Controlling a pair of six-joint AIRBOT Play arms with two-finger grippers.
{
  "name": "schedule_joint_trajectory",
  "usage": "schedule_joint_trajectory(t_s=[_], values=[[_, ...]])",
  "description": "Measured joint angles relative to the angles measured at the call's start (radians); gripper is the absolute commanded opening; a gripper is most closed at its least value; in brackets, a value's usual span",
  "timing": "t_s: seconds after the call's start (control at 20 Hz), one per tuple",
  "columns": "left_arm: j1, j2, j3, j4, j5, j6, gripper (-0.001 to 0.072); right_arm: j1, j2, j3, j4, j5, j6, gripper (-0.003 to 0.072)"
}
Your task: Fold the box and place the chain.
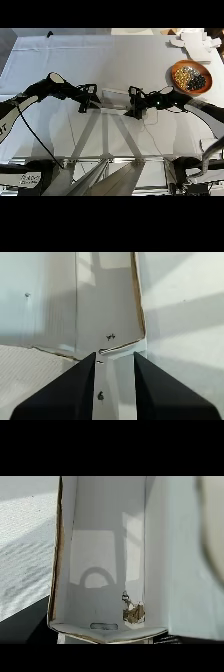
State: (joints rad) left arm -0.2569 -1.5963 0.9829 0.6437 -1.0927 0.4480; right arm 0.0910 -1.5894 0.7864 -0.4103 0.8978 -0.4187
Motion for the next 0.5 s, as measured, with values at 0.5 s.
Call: schedule_joint_trajectory(t_s=[0.5], values=[[0.003, 0.014, 0.0, 0.147, -0.043, -0.05, 0.0208, 0.0, 0.0, 0.0, -0.003, 0.005, -0.003, 0.0465]])
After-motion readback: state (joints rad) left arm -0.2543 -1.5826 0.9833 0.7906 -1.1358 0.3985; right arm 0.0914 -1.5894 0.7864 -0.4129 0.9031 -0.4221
